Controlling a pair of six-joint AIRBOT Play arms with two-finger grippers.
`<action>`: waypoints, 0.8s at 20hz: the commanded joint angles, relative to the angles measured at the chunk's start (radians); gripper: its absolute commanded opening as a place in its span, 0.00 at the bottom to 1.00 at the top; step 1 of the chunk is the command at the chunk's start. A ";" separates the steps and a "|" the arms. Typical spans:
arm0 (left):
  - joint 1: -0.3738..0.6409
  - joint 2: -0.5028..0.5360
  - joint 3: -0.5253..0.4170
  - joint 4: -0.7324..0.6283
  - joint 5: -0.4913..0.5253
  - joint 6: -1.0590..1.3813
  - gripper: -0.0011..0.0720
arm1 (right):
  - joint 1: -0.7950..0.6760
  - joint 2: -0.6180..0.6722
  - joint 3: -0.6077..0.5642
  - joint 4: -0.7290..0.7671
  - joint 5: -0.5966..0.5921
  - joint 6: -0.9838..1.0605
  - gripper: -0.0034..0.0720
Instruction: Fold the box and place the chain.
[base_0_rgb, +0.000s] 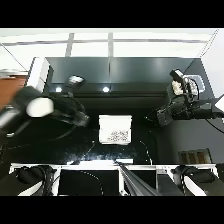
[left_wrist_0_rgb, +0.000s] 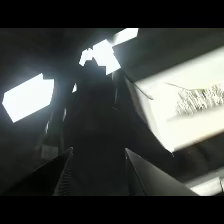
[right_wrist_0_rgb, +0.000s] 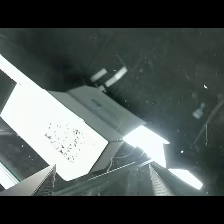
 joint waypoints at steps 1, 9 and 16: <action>0.339 0.205 -0.175 -0.419 0.306 0.311 0.56 | -0.001 0.001 0.001 -0.001 0.014 0.019 0.90; 0.617 0.057 -0.443 -1.011 -0.037 1.305 0.56 | -0.001 0.001 0.001 -0.005 0.005 0.025 0.90; 0.480 -0.106 -0.443 -0.962 0.068 1.881 0.99 | -0.001 0.000 0.001 -0.005 -0.009 0.025 0.90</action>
